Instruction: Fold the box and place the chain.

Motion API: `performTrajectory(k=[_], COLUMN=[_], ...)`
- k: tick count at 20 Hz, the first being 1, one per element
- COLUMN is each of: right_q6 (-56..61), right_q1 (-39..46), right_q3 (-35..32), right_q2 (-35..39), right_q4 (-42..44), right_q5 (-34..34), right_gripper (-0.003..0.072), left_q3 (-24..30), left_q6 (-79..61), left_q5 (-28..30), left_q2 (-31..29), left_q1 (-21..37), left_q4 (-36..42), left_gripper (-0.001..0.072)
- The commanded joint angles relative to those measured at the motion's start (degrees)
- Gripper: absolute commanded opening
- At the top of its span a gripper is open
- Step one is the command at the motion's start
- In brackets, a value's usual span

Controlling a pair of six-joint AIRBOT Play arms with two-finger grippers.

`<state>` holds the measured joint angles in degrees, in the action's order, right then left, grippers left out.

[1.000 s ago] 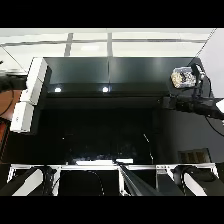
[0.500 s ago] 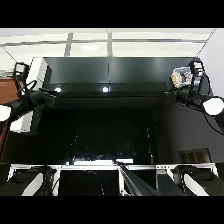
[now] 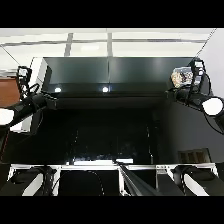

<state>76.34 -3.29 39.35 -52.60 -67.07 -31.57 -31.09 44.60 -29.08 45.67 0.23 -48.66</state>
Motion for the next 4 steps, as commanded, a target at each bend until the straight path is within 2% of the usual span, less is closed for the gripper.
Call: performTrajectory(k=[1, 4], right_q6=[-0.04, -0.04], right_q1=[-0.02, -0.02], right_q3=[0.0, 0.0], right_q2=[-0.04, -0.04], right_q4=[-0.09, -0.07], right_q5=[0.09, 0.09], right_gripper=[0.0015, 0.0015], left_q3=[0.04, 0.04], left_q6=[-0.02, -0.02], left_q5=[0.17, 0.17], left_q2=[-0.04, -0.04], left_q1=[-0.02, -0.02], left_q4=[0.0, 0.0], left_gripper=[0.0024, 0.0024])
